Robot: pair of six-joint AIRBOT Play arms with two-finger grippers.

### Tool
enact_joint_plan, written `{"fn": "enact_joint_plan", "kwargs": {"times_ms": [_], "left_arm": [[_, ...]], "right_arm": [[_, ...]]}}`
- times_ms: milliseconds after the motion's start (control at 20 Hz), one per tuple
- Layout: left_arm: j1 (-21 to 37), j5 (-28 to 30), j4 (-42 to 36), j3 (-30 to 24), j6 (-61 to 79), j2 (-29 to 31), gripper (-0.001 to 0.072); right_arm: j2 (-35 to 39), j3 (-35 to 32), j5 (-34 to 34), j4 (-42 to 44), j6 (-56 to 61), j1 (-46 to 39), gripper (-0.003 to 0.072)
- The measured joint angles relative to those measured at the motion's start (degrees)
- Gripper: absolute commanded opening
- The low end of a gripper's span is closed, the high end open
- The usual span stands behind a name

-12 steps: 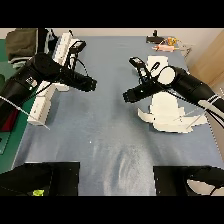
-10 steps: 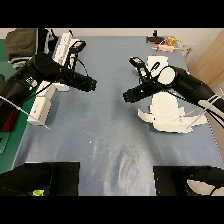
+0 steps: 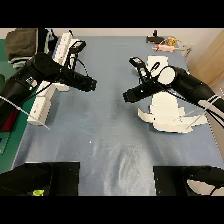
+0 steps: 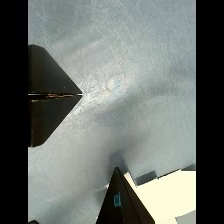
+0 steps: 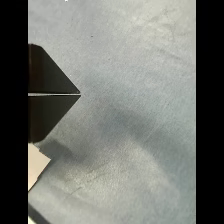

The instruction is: Fold the box.

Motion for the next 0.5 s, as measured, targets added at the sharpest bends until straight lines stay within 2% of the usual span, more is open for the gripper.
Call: {"fn": "enact_joint_plan", "kwargs": {"times_ms": [500], "left_arm": [[0.0,0.0,0.0,0.0,0.0,0.0,0.0015]], "right_arm": [[0.0,0.0,0.0,2.2,0.0,0.0,0.0009]]}}
